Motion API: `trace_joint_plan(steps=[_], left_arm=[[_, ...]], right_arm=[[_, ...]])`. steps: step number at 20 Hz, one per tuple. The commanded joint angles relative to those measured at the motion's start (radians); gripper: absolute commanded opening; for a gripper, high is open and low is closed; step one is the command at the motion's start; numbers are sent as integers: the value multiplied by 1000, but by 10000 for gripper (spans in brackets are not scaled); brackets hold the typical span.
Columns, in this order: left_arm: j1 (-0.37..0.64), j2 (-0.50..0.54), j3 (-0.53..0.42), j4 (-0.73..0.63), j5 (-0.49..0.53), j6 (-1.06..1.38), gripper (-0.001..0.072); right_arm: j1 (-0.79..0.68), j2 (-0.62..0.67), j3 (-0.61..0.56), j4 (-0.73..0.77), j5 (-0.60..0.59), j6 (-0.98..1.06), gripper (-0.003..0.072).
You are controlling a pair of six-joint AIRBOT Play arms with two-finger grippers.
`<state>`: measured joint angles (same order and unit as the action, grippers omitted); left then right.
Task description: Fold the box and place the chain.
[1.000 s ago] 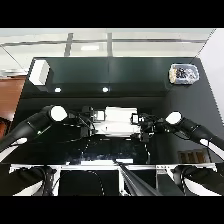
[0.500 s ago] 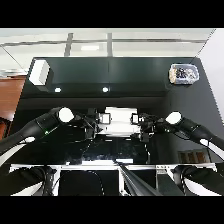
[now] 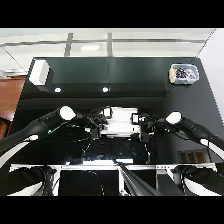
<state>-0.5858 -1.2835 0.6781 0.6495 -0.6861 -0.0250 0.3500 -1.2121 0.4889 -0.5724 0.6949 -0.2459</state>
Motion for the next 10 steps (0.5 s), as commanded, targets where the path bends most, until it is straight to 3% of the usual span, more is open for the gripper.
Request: trace_joint_plan(steps=[1, 3, 4, 6, 7, 8, 10], left_arm=[[0, -45, 1, -112, -2, 19, 216], [1, -48, 1, -107, -1, 19, 177], [1, -48, 1, -107, -2, 21, 27], [0, -48, 1, -107, -2, 27, 47], [0, -48, 1, -108, -1, 26, 273], [0, -48, 1, -108, -3, 23, 407], [0, -43, 1, -105, -18, 19, 199]], right_arm=[[1, 0, -1, 0, 0, 0, 5], [1, 0, -1, 0, 0, 0, 4], [1, 0, -1, 0, 0, 0, 4], [1, 0, -1, 0, 0, 0, 5], [1, 0, -1, 0, 0, 0, 5], [1, 0, -1, 0, 0, 0, 4], [1, 0, -1, 0, 0, 0, 5]])
